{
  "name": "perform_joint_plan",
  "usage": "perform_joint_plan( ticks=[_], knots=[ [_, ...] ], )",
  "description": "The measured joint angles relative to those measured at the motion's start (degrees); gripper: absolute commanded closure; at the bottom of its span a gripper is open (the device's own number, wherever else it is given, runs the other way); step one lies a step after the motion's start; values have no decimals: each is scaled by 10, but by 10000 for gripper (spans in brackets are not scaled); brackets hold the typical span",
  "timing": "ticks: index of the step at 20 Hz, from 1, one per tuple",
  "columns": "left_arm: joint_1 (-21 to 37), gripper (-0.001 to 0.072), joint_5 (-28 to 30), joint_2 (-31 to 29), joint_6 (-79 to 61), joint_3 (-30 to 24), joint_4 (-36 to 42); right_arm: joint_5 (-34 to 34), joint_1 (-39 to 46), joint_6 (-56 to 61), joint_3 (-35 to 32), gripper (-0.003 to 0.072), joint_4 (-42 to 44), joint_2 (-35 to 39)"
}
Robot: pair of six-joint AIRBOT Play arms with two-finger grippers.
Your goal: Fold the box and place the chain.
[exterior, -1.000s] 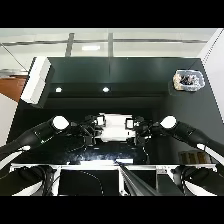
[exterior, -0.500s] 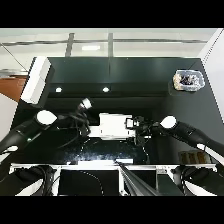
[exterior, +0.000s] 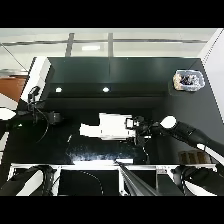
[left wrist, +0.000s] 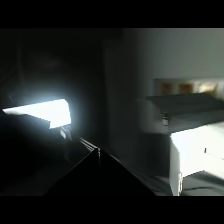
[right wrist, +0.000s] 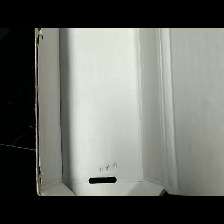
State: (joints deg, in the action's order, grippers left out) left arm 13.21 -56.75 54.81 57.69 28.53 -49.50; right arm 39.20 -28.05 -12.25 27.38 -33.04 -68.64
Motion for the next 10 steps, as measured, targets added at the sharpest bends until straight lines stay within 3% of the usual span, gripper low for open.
perform_joint_plan(
  ticks=[4,7,10],
  knots=[
    [16,679,-66,42,54,-9,-4,0,0,0,0,148,0,0],
    [-23,679,-87,99,63,-17,18,0,0,0,0,148,0,0],
    [-82,680,-71,154,49,-20,74,0,0,0,0,148,0,0]
  ],
)
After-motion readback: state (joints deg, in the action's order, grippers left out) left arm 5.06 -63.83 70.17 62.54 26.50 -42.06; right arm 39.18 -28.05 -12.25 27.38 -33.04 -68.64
